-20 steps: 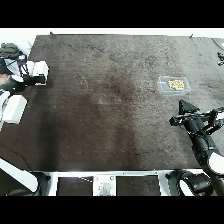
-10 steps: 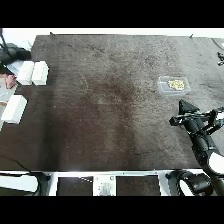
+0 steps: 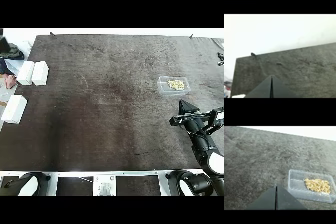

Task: Fold the box and place the chain.

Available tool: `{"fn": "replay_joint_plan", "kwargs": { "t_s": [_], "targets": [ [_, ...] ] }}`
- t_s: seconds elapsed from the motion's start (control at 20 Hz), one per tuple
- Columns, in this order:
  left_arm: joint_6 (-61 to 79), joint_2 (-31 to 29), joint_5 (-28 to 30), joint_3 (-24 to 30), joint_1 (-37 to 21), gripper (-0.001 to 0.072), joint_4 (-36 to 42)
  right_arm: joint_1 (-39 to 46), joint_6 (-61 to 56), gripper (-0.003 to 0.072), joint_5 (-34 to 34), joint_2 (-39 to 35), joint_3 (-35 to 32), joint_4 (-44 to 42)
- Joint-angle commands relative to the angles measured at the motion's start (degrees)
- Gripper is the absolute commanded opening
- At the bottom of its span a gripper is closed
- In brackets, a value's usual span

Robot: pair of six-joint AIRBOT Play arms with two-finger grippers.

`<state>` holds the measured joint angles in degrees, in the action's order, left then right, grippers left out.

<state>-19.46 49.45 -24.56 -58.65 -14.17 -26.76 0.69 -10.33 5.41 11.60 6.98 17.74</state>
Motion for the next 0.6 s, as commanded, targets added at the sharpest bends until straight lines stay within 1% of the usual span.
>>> {"fn": "replay_joint_plan", "kwargs": {
  "t_s": [0.0, 0.1, 0.2, 0.3, 0.4, 0.55],
  "targets": [
    [13.1, -17.9, 6.3, 17.4, 0.0, 0.0004, 9.0, 0.0, 0.0, -0.0013, 0.0, 0.0, 0.0, 0.0],
    [12.4, -27.9, 9.1, 26.0, 0.0, 0.0004, 9.1, 0.0, 0.0, -0.0013, 0.0, 0.0, 0.0, 0.0],
    [9.2, -37.4, 8.7, 33.9, 0.0, 0.0004, 9.0, 0.0, 0.0, -0.0013, 0.0, 0.0, 0.0, 0.0],
    [7.3, -44.2, 8.7, 40.2, 0.0, 0.0004, 9.0, 0.0, 0.0, -0.0013, 0.0, 0.0, 0.0, 0.0],
    [7.3, -48.3, 9.9, 45.0, 0.0, 0.0005, 9.0, 0.0, 0.0, -0.0013, 0.0, 0.0, 0.0, 0.0],
    [7.3, -48.6, 12.9, 47.7, 0.0, 0.0010, 9.0, 0.0, 0.0, -0.0013, 0.0, 0.0, 0.0, 0.0]
  ]
}}
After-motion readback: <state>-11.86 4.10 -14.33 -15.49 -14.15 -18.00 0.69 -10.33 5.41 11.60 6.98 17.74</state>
